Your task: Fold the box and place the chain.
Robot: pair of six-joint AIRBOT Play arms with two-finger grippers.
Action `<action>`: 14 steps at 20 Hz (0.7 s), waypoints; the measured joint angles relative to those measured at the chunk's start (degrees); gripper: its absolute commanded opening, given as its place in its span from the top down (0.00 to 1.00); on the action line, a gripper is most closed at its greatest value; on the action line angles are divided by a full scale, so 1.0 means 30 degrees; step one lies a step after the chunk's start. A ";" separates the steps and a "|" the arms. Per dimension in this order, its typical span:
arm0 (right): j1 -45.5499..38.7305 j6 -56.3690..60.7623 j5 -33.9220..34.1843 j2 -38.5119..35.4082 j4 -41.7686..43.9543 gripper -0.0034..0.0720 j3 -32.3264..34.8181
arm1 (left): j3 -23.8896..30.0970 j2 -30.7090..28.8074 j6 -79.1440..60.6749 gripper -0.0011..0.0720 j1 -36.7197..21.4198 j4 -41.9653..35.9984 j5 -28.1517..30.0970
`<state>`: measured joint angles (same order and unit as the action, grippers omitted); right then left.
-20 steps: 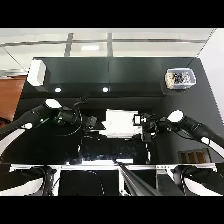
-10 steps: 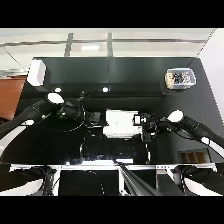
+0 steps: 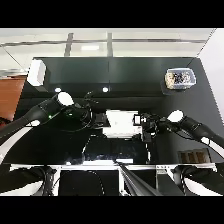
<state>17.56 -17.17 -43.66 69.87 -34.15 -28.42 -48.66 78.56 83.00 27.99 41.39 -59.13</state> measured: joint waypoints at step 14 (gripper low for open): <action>0.0000 0.0000 -0.0007 0.0000 0.0000 0.83 0.0000 | -0.1217 0.0000 0.7329 0.32 0.3257 0.5814 0.2506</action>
<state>17.56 -17.17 -43.68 69.87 -34.15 -28.42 -52.31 78.56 104.99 37.76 58.83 -51.62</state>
